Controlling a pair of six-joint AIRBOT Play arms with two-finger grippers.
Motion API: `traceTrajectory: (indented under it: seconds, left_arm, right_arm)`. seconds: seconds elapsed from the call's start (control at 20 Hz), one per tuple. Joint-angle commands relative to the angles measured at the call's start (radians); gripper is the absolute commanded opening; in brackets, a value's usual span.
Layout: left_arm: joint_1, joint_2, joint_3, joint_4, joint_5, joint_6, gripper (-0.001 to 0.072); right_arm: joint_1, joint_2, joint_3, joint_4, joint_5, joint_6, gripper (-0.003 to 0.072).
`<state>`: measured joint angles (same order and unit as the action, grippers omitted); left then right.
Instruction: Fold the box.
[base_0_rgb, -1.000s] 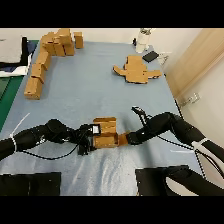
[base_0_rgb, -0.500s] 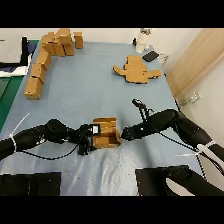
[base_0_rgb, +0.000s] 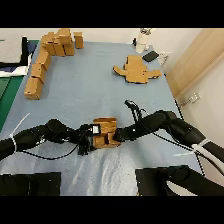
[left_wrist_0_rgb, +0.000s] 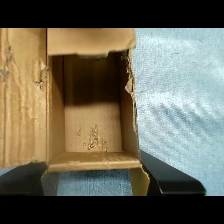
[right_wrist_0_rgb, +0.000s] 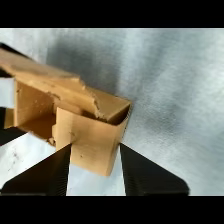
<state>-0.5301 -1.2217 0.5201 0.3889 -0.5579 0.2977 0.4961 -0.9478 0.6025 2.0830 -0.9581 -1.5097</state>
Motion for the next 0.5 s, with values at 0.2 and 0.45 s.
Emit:
traceTrajectory:
  seconds: [0.2, 0.45]
  left_arm:
    - [0.000, 0.000, 0.000, 0.000, 0.000, 0.000, 0.0526]
    - [0.000, 0.000, 0.000, 0.000, 0.000, 0.000, 0.0526]
  right_arm:
    - [0.324, -0.216, 0.250, -0.494, -0.174, 0.618, 0.0473]
    - [0.422, -0.354, 0.393, -0.591, -0.349, 0.786, 0.0473]
